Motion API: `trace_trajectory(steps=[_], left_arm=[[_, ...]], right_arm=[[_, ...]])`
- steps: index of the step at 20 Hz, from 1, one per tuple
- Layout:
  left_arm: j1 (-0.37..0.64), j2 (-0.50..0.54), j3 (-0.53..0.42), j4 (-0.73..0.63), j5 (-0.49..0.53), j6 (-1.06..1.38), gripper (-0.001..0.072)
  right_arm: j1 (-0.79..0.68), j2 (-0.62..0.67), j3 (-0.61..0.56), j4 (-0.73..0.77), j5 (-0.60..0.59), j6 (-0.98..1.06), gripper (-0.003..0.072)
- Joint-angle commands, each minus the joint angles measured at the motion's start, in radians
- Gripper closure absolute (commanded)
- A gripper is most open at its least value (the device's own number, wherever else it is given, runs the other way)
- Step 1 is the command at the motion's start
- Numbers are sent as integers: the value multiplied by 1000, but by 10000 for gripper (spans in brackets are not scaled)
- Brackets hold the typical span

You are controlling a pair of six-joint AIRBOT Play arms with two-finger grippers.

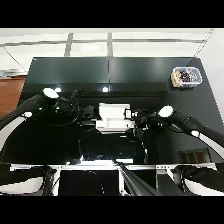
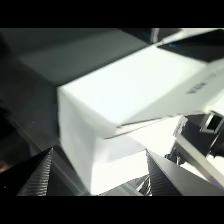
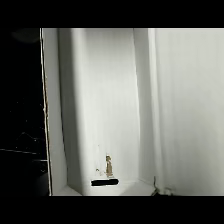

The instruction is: Fold the box and place the chain.

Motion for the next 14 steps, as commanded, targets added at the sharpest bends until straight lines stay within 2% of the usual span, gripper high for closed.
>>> trace_trajectory(steps=[1, 2, 4, 6, 7, 8, 14], left_arm=[[-40, 2, 32, 0, -24, -2, 44], [-39, 3, 45, 35, -24, -29, 93], [-40, 4, 70, 121, -35, -89, 93], [-43, 5, 90, 149, -62, -101, 107], [-47, 5, 97, 147, -68, -101, 182], [-55, 5, 105, 148, -69, -101, 219], [-166, 5, 166, 318, -49, -193, 223]], right_arm=[[1, 0, 0, 0, 2, 0, 262], [1, 0, 0, 0, 2, 0, 262], [1, 0, 0, 0, 2, 0, 262], [1, 0, 0, 0, 2, 0, 262], [1, 0, 0, 0, 2, 0, 262], [1, 0, 0, 0, 2, 0, 262], [1, 0, 0, 0, 2, 0, 262]])
